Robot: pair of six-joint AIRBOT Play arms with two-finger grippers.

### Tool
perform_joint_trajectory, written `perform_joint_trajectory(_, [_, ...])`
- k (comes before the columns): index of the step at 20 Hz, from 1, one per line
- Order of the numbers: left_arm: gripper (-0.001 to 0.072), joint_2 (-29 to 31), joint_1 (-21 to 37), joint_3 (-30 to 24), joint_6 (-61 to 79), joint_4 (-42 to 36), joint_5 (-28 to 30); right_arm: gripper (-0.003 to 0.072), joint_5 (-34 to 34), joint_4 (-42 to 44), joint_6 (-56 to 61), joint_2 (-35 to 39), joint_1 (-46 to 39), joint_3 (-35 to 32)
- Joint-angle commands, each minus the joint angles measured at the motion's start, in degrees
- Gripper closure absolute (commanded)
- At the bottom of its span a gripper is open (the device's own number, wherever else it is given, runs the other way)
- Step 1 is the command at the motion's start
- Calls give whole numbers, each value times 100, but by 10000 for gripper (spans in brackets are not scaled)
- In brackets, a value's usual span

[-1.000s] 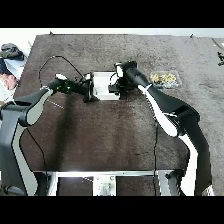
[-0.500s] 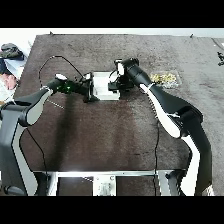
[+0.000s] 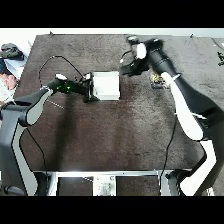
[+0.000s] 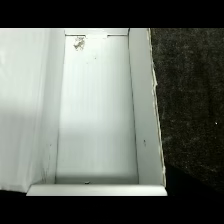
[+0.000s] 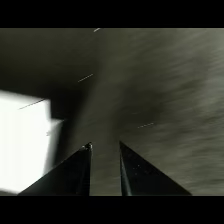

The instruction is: Fold the box and place the chain.

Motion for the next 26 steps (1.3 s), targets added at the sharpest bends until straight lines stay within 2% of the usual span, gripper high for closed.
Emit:
perform_joint_trajectory(1, [361,2,2,4,2,2,-2,483,-188,-57,-315,216,-859,-28])
perform_joint_trajectory(4, [361,2,2,4,2,2,0,483,-369,310,-404,164,-1582,-214])
perform_joint_trajectory(9, [361,2,2,4,2,2,0,483,-48,841,-826,-310,-2225,-225])
perform_joint_trajectory(16, [361,2,2,4,2,2,-2,484,-17,883,-1069,-741,-2267,-225])
perform_joint_trajectory(26, [361,2,2,4,2,2,0,484,173,1392,-1408,-1047,-2258,-223])
